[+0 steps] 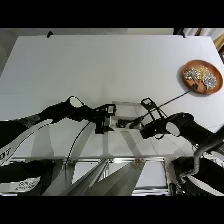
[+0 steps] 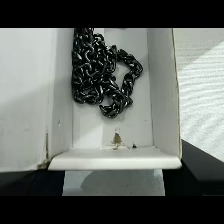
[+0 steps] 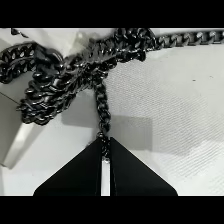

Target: Fold the box and place the chain.

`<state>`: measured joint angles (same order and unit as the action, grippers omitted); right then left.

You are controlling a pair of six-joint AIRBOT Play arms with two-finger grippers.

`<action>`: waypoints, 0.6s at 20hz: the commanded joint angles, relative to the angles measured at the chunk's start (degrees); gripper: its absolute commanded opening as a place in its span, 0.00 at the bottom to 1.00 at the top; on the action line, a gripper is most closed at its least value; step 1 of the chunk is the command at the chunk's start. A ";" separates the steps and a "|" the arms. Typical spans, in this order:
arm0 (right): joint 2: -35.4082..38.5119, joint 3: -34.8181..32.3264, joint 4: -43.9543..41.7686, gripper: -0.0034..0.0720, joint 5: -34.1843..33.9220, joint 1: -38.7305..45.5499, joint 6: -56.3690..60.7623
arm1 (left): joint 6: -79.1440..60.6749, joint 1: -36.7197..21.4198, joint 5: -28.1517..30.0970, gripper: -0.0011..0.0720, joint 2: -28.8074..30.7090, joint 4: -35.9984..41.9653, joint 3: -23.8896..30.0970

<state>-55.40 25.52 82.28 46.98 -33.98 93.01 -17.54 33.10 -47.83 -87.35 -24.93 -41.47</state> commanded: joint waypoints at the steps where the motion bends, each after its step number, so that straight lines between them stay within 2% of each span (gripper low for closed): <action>1: 4.90 0.50 0.00 0.07 1.42 -0.07 -0.07 | 0.00 -0.04 0.02 0.55 0.04 0.00 -0.02; 7: 15.91 9.22 -0.63 0.07 7.58 -0.07 -0.31 | 0.00 -0.04 0.02 0.55 0.04 0.00 -0.02; 12: 18.12 19.71 -7.08 0.07 7.37 -0.07 -2.69 | 0.00 -0.04 0.02 0.55 0.02 0.00 -0.02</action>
<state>-38.74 40.03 79.22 54.00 -33.98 92.07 -17.54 33.10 -47.83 -87.35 -24.93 -41.47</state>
